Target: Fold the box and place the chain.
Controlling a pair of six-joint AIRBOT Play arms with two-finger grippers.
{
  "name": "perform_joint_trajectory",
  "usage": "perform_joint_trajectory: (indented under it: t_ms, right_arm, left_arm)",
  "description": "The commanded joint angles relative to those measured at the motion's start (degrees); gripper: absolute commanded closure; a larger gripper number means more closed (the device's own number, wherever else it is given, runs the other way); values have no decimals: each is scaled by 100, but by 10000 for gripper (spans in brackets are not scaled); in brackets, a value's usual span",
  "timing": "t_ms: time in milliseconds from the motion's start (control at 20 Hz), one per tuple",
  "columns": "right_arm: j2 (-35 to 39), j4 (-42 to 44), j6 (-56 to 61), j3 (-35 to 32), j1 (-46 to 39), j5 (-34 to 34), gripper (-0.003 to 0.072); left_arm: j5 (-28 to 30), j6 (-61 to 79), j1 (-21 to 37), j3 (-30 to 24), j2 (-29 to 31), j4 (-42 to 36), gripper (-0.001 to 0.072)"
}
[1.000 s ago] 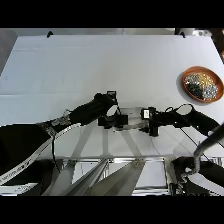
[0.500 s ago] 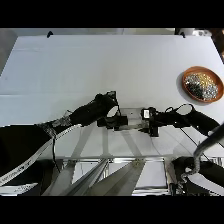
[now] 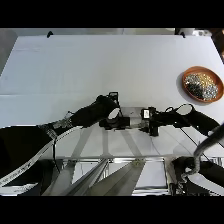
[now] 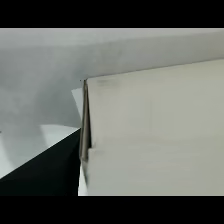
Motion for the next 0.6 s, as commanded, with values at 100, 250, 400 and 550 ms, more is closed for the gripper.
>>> perform_joint_trajectory:
  t_ms: [100, 250, 400, 550]
  right_arm:
    - [4, 2, -2, 0, 0, 13, 217]
    - [4, 2, -2, 0, 0, 13, 217]
    - [4, 2, -2, 0, 0, 15, 217]
    - [4, 2, -2, 0, 0, 13, 217]
  left_arm:
    - [138, -2, -20, 4, -9, 33, 463]
    - [44, -39, -44, 4, -26, 164, 464]
    - [-385, -400, -26, 4, -96, 229, 463]
    - [-588, -389, 44, 125, -98, 245, 460]
